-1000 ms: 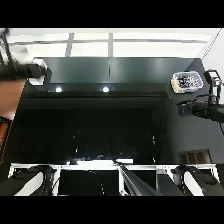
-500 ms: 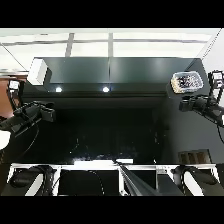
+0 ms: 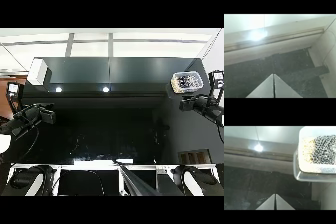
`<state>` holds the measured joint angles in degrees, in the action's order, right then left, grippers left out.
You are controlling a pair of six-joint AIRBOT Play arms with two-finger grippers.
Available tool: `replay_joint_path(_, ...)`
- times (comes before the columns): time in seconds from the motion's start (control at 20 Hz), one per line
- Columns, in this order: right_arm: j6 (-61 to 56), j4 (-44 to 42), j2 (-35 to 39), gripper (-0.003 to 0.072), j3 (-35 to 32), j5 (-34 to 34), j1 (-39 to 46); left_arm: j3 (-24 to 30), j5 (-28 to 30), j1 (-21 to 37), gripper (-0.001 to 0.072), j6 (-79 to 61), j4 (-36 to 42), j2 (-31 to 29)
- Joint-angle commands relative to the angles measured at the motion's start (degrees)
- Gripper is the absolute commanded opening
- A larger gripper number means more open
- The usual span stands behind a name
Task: Fold the box and place the chain.
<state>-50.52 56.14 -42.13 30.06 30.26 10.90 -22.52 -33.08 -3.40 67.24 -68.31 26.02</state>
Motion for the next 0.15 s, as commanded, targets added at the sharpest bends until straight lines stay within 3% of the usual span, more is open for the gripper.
replay_joint_path(0.0,0.02,0.0,0.02,0.0015,-0.04,-0.09,-0.04,0.04,0.04,-0.04,0.0028,0.02,-0.02,-0.09)
replay_joint_path(0.1,0.02,0.0,0.02,0.0016,-0.04,-0.09,-0.04,0.04,0.07,-0.04,0.0028,0.02,-0.02,-0.09)
